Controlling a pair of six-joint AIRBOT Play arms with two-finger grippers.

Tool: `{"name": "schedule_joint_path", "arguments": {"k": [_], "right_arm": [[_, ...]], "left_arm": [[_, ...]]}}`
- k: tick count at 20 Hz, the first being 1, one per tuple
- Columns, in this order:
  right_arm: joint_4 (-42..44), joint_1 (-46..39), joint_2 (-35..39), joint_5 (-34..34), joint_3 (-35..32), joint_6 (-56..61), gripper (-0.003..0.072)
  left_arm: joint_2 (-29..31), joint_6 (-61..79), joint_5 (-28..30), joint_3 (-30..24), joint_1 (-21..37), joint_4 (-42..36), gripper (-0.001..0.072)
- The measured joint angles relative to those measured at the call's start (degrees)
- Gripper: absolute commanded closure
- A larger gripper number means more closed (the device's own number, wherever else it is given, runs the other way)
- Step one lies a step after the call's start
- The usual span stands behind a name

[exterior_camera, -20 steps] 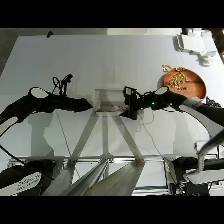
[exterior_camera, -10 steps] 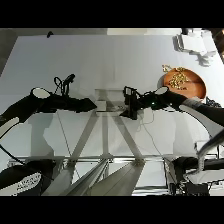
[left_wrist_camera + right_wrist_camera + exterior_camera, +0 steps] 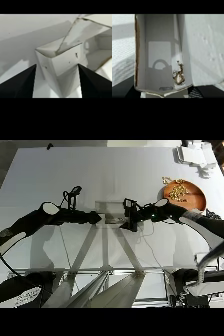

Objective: Fold the box and place the chain.

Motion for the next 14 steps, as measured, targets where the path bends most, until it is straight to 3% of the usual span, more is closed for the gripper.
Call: {"name": "schedule_joint_path", "arguments": {"k": [7, 14], "right_arm": [[0.0, 0.0, 0.0, 0.0, 0.0, 0.0, 0.0148], [0.0, 0.0, 0.0, 0.0, 0.0, 0.0, 0.0148]], "left_arm": [[0.0, -16.2, 3.1, 2.4, -3.5, 15.0, 0.0127], [-2.9, -29.3, -5.4, 11.5, -7.6, 27.8, 0.0131]]}}
